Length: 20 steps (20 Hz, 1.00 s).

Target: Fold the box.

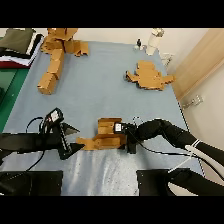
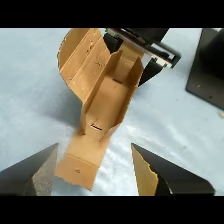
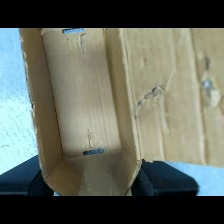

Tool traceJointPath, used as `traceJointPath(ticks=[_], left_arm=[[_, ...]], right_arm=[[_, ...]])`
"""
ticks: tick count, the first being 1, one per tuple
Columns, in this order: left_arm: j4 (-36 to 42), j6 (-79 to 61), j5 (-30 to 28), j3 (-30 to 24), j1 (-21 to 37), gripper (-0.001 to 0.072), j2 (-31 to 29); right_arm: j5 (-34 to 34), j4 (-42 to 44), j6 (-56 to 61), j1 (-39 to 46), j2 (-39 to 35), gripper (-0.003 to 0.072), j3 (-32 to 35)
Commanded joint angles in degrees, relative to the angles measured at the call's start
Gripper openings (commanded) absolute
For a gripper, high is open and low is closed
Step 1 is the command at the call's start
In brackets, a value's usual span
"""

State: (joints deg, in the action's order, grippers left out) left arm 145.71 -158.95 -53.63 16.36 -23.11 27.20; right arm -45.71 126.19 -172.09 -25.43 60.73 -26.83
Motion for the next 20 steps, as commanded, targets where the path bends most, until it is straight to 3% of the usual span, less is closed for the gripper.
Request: traceJointPath(ticks=[1,4,6,10,15,17,18,20], left_arm=[[-0.5,-11.9,7.0,-1.5,-4.5,0.0701,2.3],[-0.7,-11.9,17.7,-1.4,-11.8,0.0701,9.3],[-0.7,-11.9,21.4,-0.5,-16.6,0.0700,14.8],[-2.0,-11.9,21.9,2.7,-19.2,0.0700,23.8],[-1.9,-11.9,21.7,6.2,-19.4,0.0698,29.0],[-2.2,-11.9,21.6,7.1,-19.4,0.0461,30.1],[-2.2,-11.9,21.6,7.4,-19.4,0.0404,30.3],[-2.2,-11.9,21.5,7.4,-19.4,0.0402,30.4]], right_arm=[[0.0,0.0,0.0,0.0,0.0,0.0601,0.0],[0.0,0.0,0.0,0.0,0.0,0.0601,0.0],[0.0,0.0,0.0,0.0,0.0,0.0601,0.0],[0.0,0.0,0.0,0.0,0.0,0.0601,0.0],[0.0,0.0,0.0,0.0,0.0,0.0601,0.0],[0.0,0.0,0.0,0.0,0.0,0.0601,0.0],[0.0,0.0,0.0,0.0,0.0,0.0601,0.0],[0.0,0.0,0.0,0.0,0.0,0.0601,0.0]])
